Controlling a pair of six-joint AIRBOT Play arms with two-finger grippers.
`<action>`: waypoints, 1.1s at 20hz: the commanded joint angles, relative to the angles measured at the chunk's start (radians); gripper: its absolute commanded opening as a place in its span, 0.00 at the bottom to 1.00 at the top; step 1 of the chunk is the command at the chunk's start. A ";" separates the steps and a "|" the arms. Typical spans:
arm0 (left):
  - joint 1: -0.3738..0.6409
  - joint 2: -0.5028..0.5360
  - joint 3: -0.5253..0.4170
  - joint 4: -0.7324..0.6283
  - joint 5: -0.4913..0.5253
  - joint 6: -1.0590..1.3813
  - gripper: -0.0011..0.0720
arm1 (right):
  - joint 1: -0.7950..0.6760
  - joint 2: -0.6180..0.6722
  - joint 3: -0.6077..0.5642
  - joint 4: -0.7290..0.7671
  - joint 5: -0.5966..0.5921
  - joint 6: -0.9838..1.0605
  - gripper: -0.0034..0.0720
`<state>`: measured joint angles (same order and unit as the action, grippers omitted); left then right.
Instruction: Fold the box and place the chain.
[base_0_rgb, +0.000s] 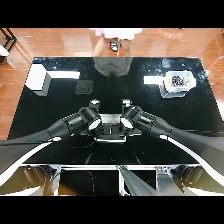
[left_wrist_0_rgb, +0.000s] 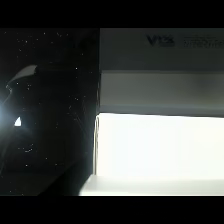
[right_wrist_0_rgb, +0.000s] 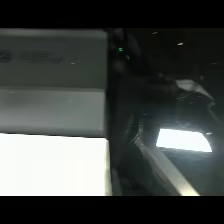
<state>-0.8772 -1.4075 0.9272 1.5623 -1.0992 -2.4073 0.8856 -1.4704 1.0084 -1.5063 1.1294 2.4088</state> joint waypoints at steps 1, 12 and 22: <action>0.001 0.000 0.000 0.000 -0.001 -0.001 0.04 | 0.001 0.001 0.001 0.013 -0.001 -0.009 0.12; 0.001 0.000 0.000 0.000 -0.002 -0.001 0.04 | -0.014 0.055 0.001 -0.011 0.039 -0.072 0.54; 0.001 0.000 0.000 0.000 0.000 -0.001 0.04 | -0.172 0.485 0.001 -0.140 0.152 -0.265 0.54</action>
<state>-0.8772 -1.4075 0.9272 1.5627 -1.1015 -2.4077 0.7704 -1.0992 1.0084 -1.5517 1.2308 2.1910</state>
